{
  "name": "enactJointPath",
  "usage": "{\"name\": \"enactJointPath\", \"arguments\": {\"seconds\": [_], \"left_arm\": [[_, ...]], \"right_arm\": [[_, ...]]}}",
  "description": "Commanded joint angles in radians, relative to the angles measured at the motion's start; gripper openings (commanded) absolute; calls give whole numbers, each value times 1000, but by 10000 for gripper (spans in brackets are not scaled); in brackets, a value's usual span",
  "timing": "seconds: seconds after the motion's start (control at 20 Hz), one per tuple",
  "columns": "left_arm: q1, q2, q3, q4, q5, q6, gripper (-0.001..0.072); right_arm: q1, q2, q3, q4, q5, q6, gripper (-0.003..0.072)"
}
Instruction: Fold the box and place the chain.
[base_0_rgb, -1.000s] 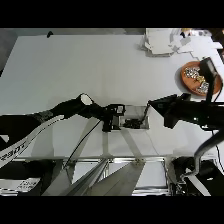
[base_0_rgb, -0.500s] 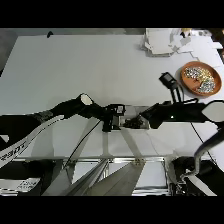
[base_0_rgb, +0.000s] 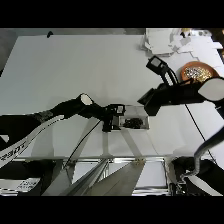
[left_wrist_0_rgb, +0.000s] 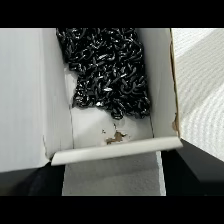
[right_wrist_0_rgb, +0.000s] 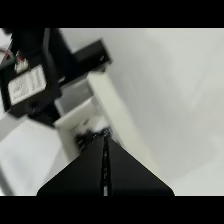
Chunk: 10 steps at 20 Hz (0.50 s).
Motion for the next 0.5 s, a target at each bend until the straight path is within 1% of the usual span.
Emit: {"name": "enactJointPath", "arguments": {"seconds": [0.0, 0.15, 0.2, 0.3, 0.4, 0.45], "left_arm": [[0, 1, 1, 0, 0, 0, 88], [0, 1, 1, 0, 0, 0, 88], [0, 1, 1, 0, 0, 0, 88], [0, 1, 1, 0, 0, 0, 88], [0, 1, 1, 0, 0, 0, 88], [0, 1, 1, 0, 0, 0, 88]], "right_arm": [[2, -132, 92, -48, -53, -134, 16], [2, -289, 92, -48, 54, -222, 16], [2, -319, 92, -43, 79, -250, 18], [3, -328, 79, -28, 100, -303, 22], [3, -305, 53, -25, 126, -393, 124], [3, -285, 35, -20, 130, -427, 144]]}}
